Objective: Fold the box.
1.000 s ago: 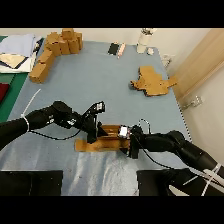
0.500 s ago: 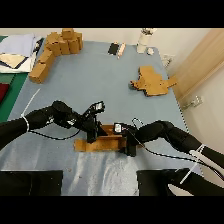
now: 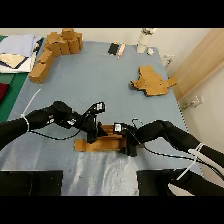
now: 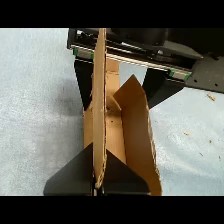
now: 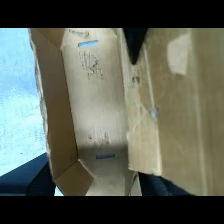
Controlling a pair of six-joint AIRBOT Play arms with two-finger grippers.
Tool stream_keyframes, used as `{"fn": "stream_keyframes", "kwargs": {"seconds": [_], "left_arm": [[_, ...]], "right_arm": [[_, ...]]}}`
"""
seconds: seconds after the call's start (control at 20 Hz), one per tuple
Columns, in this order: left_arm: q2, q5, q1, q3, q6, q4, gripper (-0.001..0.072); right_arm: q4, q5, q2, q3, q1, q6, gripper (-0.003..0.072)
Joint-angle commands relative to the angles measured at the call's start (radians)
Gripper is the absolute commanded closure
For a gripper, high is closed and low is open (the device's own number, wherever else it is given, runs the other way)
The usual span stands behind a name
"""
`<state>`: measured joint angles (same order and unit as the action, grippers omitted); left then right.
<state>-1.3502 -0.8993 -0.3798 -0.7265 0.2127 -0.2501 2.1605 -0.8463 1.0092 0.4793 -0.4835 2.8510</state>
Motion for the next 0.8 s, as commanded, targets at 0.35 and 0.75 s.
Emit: {"fn": "stream_keyframes", "kwargs": {"seconds": [0.35,0.75], "left_arm": [[0.0,0.001,0.0,0.0,0.0,0.0,0.0695],[0.0,0.001,0.0,0.0,0.0,0.0,0.0695]], "right_arm": [[0.062,0.007,0.006,-0.009,0.039,0.092,0.0044],[0.058,0.0,0.008,-0.01,0.039,0.136,0.0044]]}}
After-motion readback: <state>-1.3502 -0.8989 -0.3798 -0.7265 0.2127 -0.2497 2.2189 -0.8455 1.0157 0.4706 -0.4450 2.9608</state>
